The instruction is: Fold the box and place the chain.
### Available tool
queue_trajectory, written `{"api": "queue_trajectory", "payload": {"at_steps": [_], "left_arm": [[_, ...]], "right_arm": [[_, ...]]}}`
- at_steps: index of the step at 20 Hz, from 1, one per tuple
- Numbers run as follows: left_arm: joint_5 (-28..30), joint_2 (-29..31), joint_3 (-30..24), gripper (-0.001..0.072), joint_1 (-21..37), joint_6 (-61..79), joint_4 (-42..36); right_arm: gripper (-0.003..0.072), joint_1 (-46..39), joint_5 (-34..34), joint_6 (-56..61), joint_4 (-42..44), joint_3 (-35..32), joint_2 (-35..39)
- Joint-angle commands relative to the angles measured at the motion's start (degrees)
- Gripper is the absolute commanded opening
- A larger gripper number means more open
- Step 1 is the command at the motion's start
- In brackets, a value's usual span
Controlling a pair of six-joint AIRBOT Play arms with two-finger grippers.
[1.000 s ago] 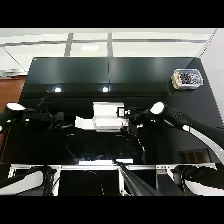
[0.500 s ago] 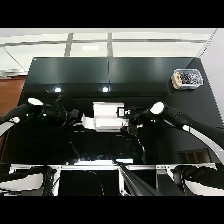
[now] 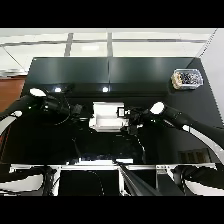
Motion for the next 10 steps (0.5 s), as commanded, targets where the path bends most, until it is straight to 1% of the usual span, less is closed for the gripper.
{"api": "queue_trajectory", "payload": {"at_steps": [1, 3, 4, 9, 10], "left_arm": [[-0.2, 0.0, 2.5, 0.0587, -3.8, -3.7, 4.7], [-0.2, 0.0, 4.7, 0.0475, -6.4, -7.8, 8.6], [-0.2, 0.0, 5.7, 0.0446, -7.7, -8.3, 9.8], [3.8, 0.0, 9.2, 0.0445, -12.6, -18.3, 16.1], [4.3, 0.0, 9.5, 0.0426, -13.2, -19.8, 16.8]], "right_arm": [[0.0335, 0.0, 0.0, 0.0, 0.0, 0.0, 0.0], [0.0335, 0.0, 0.0, 0.0, 0.0, 0.0, 0.0], [0.0335, 0.0, 0.0, 0.0, 0.0, 0.0, 0.0], [0.0335, 0.0, 0.0, 0.0, 0.0, 0.0, 0.0], [0.0335, 0.0, 0.0, 0.0, 0.0, 0.0, 0.0]]}}
